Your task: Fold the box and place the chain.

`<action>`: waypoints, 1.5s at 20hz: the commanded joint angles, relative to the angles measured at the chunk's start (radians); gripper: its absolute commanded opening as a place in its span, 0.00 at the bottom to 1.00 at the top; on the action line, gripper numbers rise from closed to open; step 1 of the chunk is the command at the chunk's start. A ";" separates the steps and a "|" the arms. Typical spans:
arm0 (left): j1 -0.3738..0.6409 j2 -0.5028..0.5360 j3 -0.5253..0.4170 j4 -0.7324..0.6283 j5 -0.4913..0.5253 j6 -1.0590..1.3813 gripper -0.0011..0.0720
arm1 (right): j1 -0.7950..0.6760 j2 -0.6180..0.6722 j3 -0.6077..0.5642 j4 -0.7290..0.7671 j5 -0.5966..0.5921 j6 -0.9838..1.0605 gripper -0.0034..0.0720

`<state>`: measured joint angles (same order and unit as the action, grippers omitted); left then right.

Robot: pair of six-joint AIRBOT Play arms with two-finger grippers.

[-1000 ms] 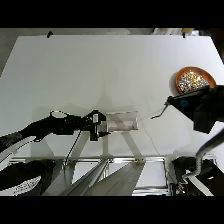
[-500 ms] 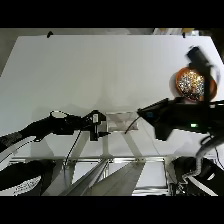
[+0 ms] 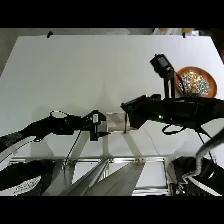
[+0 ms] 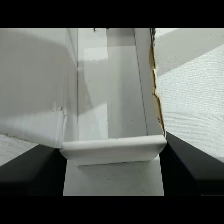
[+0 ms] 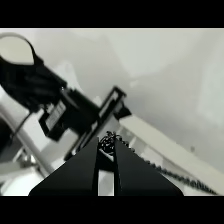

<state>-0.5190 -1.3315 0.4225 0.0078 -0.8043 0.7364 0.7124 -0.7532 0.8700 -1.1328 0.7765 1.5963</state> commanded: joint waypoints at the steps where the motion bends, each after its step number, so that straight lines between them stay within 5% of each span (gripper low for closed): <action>1: 0.000 0.001 0.000 0.000 0.000 0.000 0.29 | 0.005 0.032 -0.002 0.005 -0.136 -0.008 0.07; 6: 0.000 0.001 0.000 0.000 0.000 0.000 0.29 | 0.004 0.095 -0.002 -0.004 -0.187 -0.030 0.07; 15: 0.000 0.001 0.000 0.000 0.000 0.000 0.29 | 0.005 -0.014 -0.008 -0.018 0.122 -0.084 0.07; 23: 0.000 0.001 0.000 0.000 0.000 0.000 0.29 | 0.087 -0.134 -0.060 -0.014 0.154 -0.163 0.07; 30: 0.000 0.001 0.000 0.000 0.000 0.000 0.29 | 0.148 -0.290 -0.060 -0.126 0.064 -0.111 0.07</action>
<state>-0.5190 -1.3319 0.4225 0.0082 -0.8047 0.7364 0.8455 -0.9764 0.8112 -1.1984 0.8787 1.4479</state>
